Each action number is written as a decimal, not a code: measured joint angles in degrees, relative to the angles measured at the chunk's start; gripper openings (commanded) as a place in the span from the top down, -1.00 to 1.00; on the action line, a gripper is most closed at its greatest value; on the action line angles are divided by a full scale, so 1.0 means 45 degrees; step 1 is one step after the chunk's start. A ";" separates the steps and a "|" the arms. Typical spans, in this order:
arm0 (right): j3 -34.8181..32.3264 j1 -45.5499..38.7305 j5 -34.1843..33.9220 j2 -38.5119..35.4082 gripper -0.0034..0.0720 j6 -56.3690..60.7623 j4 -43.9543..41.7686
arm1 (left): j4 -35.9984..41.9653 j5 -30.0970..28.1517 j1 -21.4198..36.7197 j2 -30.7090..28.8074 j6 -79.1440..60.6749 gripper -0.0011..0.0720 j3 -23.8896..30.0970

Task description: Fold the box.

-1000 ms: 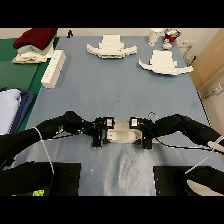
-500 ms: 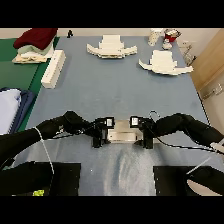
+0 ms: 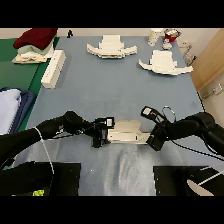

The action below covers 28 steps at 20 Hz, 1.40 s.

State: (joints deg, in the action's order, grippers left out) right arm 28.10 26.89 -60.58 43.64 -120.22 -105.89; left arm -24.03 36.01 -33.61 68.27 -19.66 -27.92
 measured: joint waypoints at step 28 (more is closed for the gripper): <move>0.2181 -0.0131 0.4318 0.5119 0.77 0.8568 -0.4167 | -0.0005 0.0005 0.0000 0.0000 0.0005 -0.27 0.0000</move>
State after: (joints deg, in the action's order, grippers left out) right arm 37.91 26.30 -41.15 66.67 -81.67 -124.64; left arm -24.05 36.03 -33.61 68.27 -19.64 -27.92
